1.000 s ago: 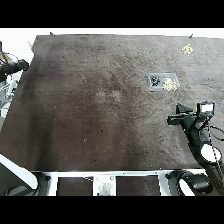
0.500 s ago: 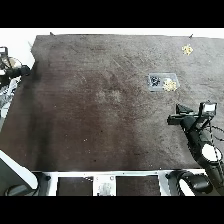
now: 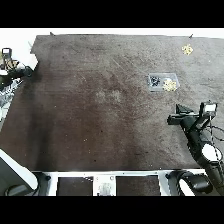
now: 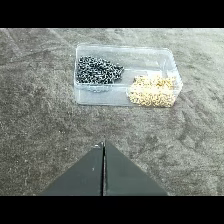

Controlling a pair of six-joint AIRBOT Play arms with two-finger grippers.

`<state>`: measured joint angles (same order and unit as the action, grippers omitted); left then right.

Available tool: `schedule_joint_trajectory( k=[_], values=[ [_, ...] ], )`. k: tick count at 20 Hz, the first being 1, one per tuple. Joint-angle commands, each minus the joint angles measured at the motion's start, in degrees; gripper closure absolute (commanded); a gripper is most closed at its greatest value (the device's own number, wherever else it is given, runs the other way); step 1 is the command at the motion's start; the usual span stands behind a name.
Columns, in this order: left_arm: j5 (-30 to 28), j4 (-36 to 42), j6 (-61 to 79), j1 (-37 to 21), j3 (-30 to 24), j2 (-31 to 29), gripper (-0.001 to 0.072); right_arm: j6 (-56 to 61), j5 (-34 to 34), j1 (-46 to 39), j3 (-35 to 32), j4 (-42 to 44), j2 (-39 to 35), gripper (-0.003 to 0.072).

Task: Fold the box and place the chain.

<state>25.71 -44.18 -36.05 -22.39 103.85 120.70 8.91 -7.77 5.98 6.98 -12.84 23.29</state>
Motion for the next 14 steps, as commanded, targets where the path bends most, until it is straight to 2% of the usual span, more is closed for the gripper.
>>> schedule_joint_trajectory(
  k=[1, 4, 6, 12, 13, 14],
  values=[
    [-0.35, -0.17, -0.52, -0.04, 0.04, 0.02, 0.0027, -0.02, 0.0, 0.02, 0.0, 0.11, -0.04, 0.068],
    [0.28, -0.15, -0.59, -0.04, 1.46, -0.39, 0.0027, -0.02, -0.04, 0.02, 0.0, 0.09, -0.04, 0.068],
    [3.67, -0.24, -1.53, -0.04, 3.74, -1.11, 0.0027, -0.04, -0.04, 0.02, 0.0, 0.09, -0.04, 0.068],
    [6.36, -0.17, -6.03, -0.09, 7.58, -10.4, 0.003, -0.07, -0.09, 0.02, 0.0, 0.04, -0.04, 0.068],
    [7.98, 0.28, -6.08, -0.09, 7.76, -12.79, 0.0084, -0.07, -0.09, 0.02, 0.0, 0.04, -0.04, 0.068],
    [10.14, 0.98, -6.08, -0.09, 7.76, -15.04, 0.0298, -0.07, -0.11, 0.02, 0.0, 0.04, -0.04, 0.068]
  ],
)
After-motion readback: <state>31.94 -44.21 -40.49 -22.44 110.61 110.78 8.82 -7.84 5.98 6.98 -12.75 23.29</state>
